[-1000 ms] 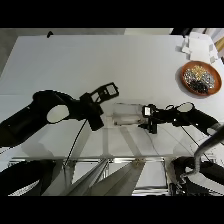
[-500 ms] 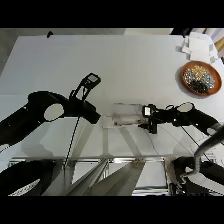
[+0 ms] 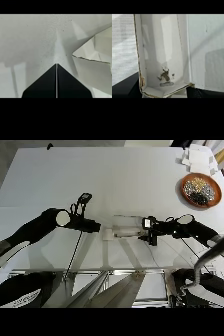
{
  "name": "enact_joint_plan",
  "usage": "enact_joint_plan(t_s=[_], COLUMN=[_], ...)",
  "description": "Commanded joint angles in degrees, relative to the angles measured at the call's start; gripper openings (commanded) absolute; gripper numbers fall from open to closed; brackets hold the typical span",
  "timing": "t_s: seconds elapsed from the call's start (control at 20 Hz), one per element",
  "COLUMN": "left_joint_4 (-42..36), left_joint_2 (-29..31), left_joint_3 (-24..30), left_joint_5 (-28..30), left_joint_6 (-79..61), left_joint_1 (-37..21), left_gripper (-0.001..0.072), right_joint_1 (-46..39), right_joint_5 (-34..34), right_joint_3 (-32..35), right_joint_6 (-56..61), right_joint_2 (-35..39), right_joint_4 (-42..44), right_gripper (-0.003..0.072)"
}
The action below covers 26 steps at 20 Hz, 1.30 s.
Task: Fold the box and place the chain.
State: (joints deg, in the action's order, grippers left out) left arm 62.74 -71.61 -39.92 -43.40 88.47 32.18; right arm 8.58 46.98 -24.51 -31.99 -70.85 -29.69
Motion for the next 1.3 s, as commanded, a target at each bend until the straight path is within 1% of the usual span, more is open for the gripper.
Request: enact_joint_plan(t_s=[0.0, 0.55, 0.75, 1.0, 1.15, 1.25], left_joint_4=[-6.2, -6.6, -6.7, -10.4, -15.2, -15.8], left_joint_2=[-4.5, -4.6, -4.7, -4.6, -4.2, -3.9], left_joint_3=[0.3, 0.3, 0.3, 0.3, 0.3, 0.3], left_joint_5=[0.6, 1.2, 3.0, 3.1, 5.6, 6.5], left_joint_6=[-3.5, -3.4, -3.5, -5.3, -8.7, -8.8], left_joint_1=[-0.1, 1.0, 2.6, 3.0, 4.8, 5.4], left_gripper=[0.0009, 0.0009, 0.0009, 0.0006, 0.0005, 0.0005], right_joint_1=[0.0, 0.0, 0.0, 0.0, 0.0, 0.0], right_joint_5=[0.0, 0.0, 0.0, 0.0, 0.0, 0.0], right_joint_3=[0.0, 0.0, 0.0, 0.0, 0.0, 0.0], right_joint_6=[0.0, 0.0, 0.0, 0.0, 0.0, 0.0], right_joint_2=[0.0, 0.0, 0.0, 0.0, 0.0, 0.0], right_joint_4=[0.0, 0.0, 0.0, 0.0, 0.0, 0.0], right_gripper=[0.0411, 0.0411, 0.0411, 0.0411, 0.0411, 0.0411])
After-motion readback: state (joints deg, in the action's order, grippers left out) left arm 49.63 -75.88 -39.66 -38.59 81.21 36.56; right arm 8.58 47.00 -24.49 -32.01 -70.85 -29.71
